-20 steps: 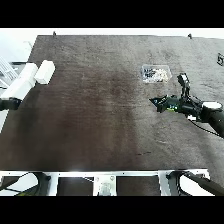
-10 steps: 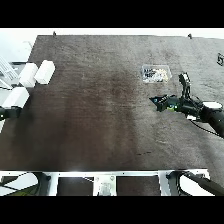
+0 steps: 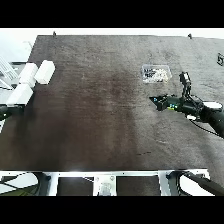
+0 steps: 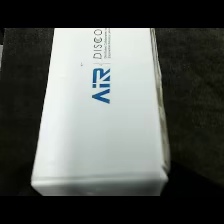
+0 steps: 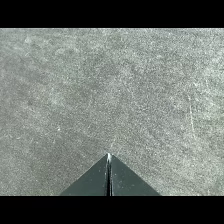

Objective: Fold the box and place the chain.

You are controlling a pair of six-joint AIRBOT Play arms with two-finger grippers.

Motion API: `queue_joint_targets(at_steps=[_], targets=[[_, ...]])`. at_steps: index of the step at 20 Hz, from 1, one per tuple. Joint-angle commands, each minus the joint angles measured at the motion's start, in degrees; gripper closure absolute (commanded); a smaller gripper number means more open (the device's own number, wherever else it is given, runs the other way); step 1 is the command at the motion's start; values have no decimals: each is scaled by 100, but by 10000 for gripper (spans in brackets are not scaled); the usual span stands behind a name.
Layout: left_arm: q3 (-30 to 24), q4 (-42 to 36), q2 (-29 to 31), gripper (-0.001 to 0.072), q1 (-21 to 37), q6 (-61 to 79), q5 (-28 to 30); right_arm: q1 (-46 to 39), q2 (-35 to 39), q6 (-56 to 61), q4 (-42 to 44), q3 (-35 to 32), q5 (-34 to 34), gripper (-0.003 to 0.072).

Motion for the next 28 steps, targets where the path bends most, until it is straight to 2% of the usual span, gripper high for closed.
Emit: queue_joint_targets(at_steps=[1, 2, 3, 4, 8, 10, 12, 16, 17, 18, 19, 20, 21, 22, 25, 28], targets=[[-4, -136, -13, -11, -2, 260, -13, 7, 0, -2, 11, -2, 2, 677], [-4, -136, -13, -11, -2, 264, -20, 7, 0, 0, 13, -2, 2, 636], [-4, -136, -13, -11, -2, 264, -17, 7, 0, 0, 11, -2, 2, 546], [-4, -136, -13, -11, -2, 264, -20, 7, 0, 0, 11, -2, 2, 515], [114, -125, 13, -11, -2, 249, -297, 4, 0, -22, 11, -2, 2, 506], [144, -122, 144, -11, -2, 184, -693, 4, 0, -20, 11, -2, 2, 414], [144, 31, 398, -11, -2, 144, -815, 4, 0, -22, 50, -2, 0, 394], [168, 247, 1248, -11, -2, -181, -645, 4, 2, -20, 57, 4, 2, 388], [232, 151, 1523, 61, -2, -415, -977, 4, 2, -20, 116, 4, 9, 470], [328, -105, 1757, 360, -4, -437, -1589, 4, 4, -24, 262, 4, 11, 582], [472, -494, 1956, 697, -46, -245, -2413, 4, 26, -61, 435, 4, 11, 674], [595, -946, 2090, 691, -151, -61, -2874, 4, 90, -162, 614, 4, 9, 678], [680, -1325, 2199, 692, -339, -166, -2839, 4, 184, -264, 800, 4, 0, 678], [741, -1517, 2361, 692, -651, -256, -2439, 2, 297, -409, 951, 7, -4, 678], [774, -1558, 2647, 693, -1980, -507, -717, 0, 728, -498, 977, 11, -326, 679], [732, -1523, 2638, 694, -3482, -413, 501, 0, 1178, -496, 769, -9, -726, 679]])
